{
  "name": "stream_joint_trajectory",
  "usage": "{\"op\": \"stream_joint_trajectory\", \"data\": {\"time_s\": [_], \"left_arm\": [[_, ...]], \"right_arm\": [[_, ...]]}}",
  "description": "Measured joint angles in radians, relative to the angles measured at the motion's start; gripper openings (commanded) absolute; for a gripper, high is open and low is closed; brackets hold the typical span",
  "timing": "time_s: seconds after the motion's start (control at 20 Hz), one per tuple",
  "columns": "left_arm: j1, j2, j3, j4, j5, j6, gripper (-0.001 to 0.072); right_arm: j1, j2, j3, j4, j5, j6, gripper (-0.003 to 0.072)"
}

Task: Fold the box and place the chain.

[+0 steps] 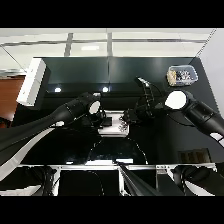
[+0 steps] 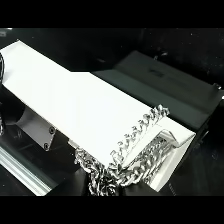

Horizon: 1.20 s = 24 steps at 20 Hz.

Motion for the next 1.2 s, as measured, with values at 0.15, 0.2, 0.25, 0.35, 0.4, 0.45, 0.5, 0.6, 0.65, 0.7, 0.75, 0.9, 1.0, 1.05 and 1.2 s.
{"op": "stream_joint_trajectory", "data": {"time_s": [0.15,0.2,0.25,0.35,0.4,0.45,0.5,0.6,0.65,0.7,0.75,0.9,1.0,1.05,1.2], "left_arm": [[0.000,0.000,0.000,0.000,0.000,0.000,0.0024],[0.000,0.000,0.000,0.000,0.000,0.000,0.0024],[0.000,0.000,0.000,0.000,0.000,0.000,0.0024],[0.000,0.000,0.000,0.000,0.000,0.000,0.0024],[0.000,0.000,0.000,0.000,0.000,0.000,0.0024],[0.000,0.000,0.000,0.000,0.000,0.000,0.0024],[0.000,0.000,0.000,0.000,0.000,0.000,0.0024],[0.000,0.000,0.000,0.000,0.000,0.000,0.0025],[0.000,0.000,0.000,0.000,0.000,0.000,0.0024],[0.000,0.000,0.000,0.000,0.000,0.000,0.0024],[0.000,0.000,0.000,0.000,0.000,0.000,0.0025],[0.000,-0.001,0.000,0.001,0.000,-0.002,0.0024],[0.000,0.000,0.000,0.000,0.000,-0.001,0.0024],[0.000,0.000,0.000,0.000,0.000,-0.001,0.0024],[0.000,-0.001,0.000,0.000,0.000,0.001,0.0024]], "right_arm": [[0.000,-0.001,0.000,0.024,-0.005,-0.004,0.0158],[0.000,-0.001,0.000,0.037,-0.007,-0.008,0.0158],[0.000,-0.001,0.000,0.047,-0.008,-0.012,0.0158],[0.000,-0.001,0.000,0.063,-0.012,-0.016,0.0157],[0.000,-0.001,0.000,0.068,-0.013,-0.019,0.0157],[0.000,-0.001,0.000,0.079,-0.014,-0.020,0.0157],[0.002,-0.001,0.000,0.092,-0.018,-0.024,0.0157],[0.010,-0.001,0.000,0.109,-0.020,-0.031,0.0285],[0.012,-0.001,0.000,0.114,-0.026,-0.034,0.0322],[0.014,-0.001,0.000,0.116,-0.031,-0.034,0.0322],[0.015,-0.001,0.000,0.117,-0.034,-0.035,0.0321],[0.008,0.000,0.003,0.108,-0.030,-0.038,0.0321],[-0.021,0.010,0.008,0.069,0.015,-0.040,0.0321],[-0.045,0.024,0.011,0.037,0.045,-0.040,0.0321],[-0.137,0.090,0.015,-0.095,0.138,-0.032,0.0321]]}}
